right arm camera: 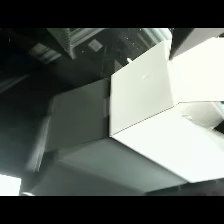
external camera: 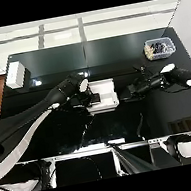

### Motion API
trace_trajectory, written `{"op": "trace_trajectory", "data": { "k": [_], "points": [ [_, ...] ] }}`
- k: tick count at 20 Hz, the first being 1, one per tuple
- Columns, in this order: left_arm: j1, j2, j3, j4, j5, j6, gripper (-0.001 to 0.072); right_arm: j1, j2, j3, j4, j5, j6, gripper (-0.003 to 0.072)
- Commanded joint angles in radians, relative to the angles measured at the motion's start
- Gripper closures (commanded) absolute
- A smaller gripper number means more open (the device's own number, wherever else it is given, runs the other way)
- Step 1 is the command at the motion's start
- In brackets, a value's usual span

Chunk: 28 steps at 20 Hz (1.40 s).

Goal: Fold the box and place the chain.

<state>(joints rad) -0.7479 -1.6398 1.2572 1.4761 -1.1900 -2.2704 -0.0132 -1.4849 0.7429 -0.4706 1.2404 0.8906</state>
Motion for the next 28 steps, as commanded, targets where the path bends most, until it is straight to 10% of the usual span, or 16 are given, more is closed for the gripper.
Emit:
{"op": "trace_trajectory", "data": {
  "k": [1,6,8,28],
  "points": [
    [0.001,0.0,0.0,0.0,0.0,0.0,0.0685,0.009,-0.001,0.047,-0.006,0.066,-0.008,-0.0023],
    [0.001,0.0,0.0,0.0,0.0,0.0,0.0685,0.072,-0.001,0.111,-0.011,0.085,0.085,-0.0018],
    [0.0,0.0,0.0,0.0,0.0,0.0,0.0685,0.108,-0.001,0.136,-0.043,0.071,0.111,0.0265],
    [0.0,0.0,0.0,0.0,0.0,0.0,0.0685,0.438,-0.001,0.288,-0.541,-0.117,0.657,0.0353]
  ]
}}
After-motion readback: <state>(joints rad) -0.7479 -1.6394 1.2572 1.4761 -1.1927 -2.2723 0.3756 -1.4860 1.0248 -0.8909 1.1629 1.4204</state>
